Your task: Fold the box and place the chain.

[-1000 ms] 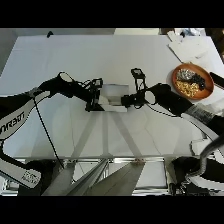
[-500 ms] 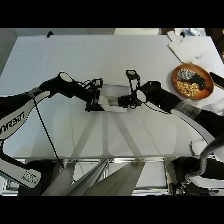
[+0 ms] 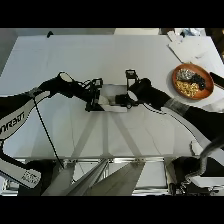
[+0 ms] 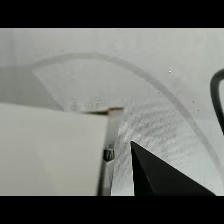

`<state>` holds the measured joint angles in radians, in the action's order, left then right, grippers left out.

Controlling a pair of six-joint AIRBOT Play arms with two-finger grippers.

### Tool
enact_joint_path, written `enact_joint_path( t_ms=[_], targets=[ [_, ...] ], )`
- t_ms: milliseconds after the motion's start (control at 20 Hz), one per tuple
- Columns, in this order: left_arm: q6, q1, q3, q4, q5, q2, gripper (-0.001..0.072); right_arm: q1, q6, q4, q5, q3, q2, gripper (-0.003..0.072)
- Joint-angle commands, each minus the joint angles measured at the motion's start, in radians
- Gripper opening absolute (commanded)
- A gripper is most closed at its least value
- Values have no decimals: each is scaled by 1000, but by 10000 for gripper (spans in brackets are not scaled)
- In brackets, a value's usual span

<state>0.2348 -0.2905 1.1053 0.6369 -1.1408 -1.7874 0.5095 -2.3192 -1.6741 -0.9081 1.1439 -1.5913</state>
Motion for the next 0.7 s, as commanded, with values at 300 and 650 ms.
enact_joint_path(
  t_ms=[300,650],
  targets=[
    [0,0,0,0,0,0,211,26,-119,-23,-11,17,-50,33],
    [0,0,0,0,0,0,211,25,-118,-19,-13,19,-37,457]
  ],
)
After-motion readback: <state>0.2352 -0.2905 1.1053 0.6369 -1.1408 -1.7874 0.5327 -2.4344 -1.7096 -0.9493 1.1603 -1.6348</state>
